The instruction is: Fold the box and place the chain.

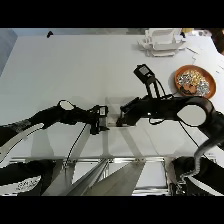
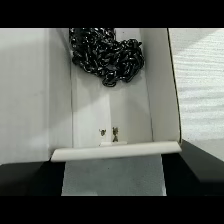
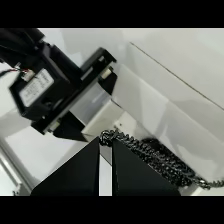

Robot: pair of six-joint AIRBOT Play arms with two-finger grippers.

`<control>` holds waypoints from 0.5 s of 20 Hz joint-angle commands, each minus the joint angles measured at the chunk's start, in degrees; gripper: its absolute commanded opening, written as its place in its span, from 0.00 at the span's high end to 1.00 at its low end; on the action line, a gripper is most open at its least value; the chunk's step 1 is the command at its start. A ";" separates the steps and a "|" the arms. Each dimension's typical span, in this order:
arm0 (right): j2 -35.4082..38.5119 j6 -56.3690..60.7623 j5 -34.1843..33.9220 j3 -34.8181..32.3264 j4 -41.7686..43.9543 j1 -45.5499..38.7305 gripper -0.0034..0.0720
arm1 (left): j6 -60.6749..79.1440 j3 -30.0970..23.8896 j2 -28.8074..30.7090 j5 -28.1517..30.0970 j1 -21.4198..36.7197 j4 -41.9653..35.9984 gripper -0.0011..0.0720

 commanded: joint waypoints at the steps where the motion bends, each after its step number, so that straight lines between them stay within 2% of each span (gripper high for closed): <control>1: -4.46 0.04 0.13 -1.20 0.17 0.07 0.93 | 0.02 0.02 0.04 0.00 0.00 0.02 0.61; 3: -6.69 0.04 0.17 -1.25 0.17 0.07 0.87 | 0.02 0.02 0.04 0.00 0.00 0.02 0.61; 6: -8.61 0.50 1.53 -1.25 0.33 0.07 0.86 | 0.02 0.02 0.04 0.00 0.00 0.00 0.61; 7: -8.50 0.59 2.71 -1.25 0.46 0.07 0.73 | 0.02 0.02 0.04 0.00 0.00 0.02 0.61; 8: -8.26 0.57 3.61 -1.18 0.42 0.07 0.53 | 0.02 0.02 0.04 0.02 0.00 0.02 0.61; 10: -7.30 0.46 5.14 -0.42 0.42 -0.74 0.51 | 0.02 0.02 0.04 0.00 0.00 0.02 0.61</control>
